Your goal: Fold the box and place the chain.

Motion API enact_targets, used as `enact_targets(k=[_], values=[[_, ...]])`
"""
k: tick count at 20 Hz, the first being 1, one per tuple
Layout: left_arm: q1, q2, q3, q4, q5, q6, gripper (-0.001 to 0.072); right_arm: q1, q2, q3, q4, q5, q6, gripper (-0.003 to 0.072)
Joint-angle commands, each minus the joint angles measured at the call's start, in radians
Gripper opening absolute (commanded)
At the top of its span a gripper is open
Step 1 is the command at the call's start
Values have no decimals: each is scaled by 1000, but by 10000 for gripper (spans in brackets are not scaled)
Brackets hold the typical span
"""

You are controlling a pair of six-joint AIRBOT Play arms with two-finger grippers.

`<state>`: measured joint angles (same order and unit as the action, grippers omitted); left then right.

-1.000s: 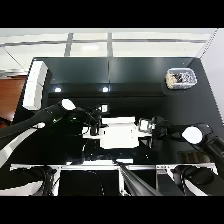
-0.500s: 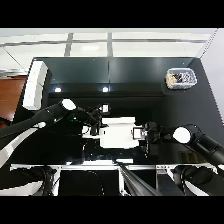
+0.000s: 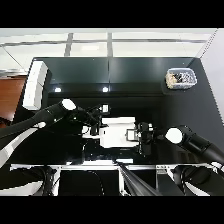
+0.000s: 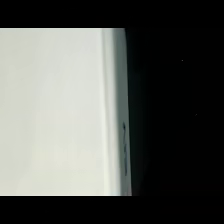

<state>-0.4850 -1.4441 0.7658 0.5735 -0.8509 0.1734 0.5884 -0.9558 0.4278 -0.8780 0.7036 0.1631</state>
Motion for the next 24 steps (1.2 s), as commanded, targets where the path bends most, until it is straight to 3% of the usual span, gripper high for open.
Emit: enact_targets(k=[1, 4, 11, 18, 24], values=[[0, -1, 1, 0, -2, 0, 29, -19, -3, 57, -16, -5, -3, 705], [0, -1, 1, 0, -2, 0, 29, -60, -4, 111, -15, -7, -3, 705], [0, -1, 1, 0, -2, 0, 29, -156, -14, 111, 52, -11, -21, 705], [-2, -1, 1, 3, -2, 0, 29, -163, -106, 93, 312, 62, -286, 705], [-2, -1, 1, 3, -2, 0, 29, -163, -146, 5, 448, 35, -506, 705]])
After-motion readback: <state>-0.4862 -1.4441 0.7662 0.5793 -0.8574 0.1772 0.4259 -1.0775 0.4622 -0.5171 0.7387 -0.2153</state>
